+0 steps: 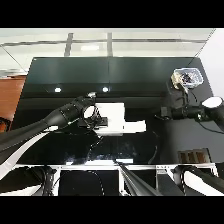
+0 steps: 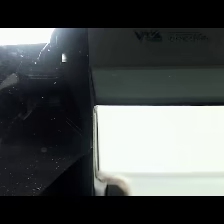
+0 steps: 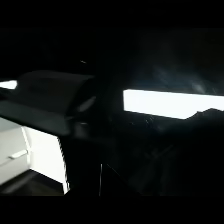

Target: Fold the box and place the chain.

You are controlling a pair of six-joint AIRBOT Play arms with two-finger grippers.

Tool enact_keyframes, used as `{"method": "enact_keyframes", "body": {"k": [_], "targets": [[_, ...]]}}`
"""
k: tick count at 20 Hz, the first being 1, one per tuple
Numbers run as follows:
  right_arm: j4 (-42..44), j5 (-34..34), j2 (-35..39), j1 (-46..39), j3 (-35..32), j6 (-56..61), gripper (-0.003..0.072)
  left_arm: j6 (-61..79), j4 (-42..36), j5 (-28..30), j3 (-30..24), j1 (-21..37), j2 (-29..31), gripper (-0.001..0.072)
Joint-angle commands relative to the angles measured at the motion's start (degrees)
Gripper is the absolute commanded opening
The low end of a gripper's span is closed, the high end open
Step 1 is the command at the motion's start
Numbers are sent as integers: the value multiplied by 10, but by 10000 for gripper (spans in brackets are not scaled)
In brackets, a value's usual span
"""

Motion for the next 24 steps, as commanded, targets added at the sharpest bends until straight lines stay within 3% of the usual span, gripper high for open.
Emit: {"method": "enact_keyframes", "body": {"k": [1,3,7,12,13,14,21,23,24], "targets": [[80,49,-55,-21,-56,19,11,0,1,-1,0,0,0,30],[99,56,-93,51,-55,-5,11,0,1,-1,0,0,0,30],[155,-33,-109,171,-48,-7,12,0,1,-1,0,0,0,29],[155,46,-109,213,19,-37,26,0,0,-1,0,0,0,29],[152,58,-108,213,31,-42,323,0,0,-1,0,0,0,30],[152,67,-108,213,40,-49,701,0,0,-1,0,0,0,30],[155,71,-108,246,73,-51,720,0,0,-1,0,0,0,30],[131,54,-108,270,90,-19,499,0,0,-2,0,0,0,30],[108,47,-108,281,100,5,485,0,0,-2,0,0,0,30]]}}
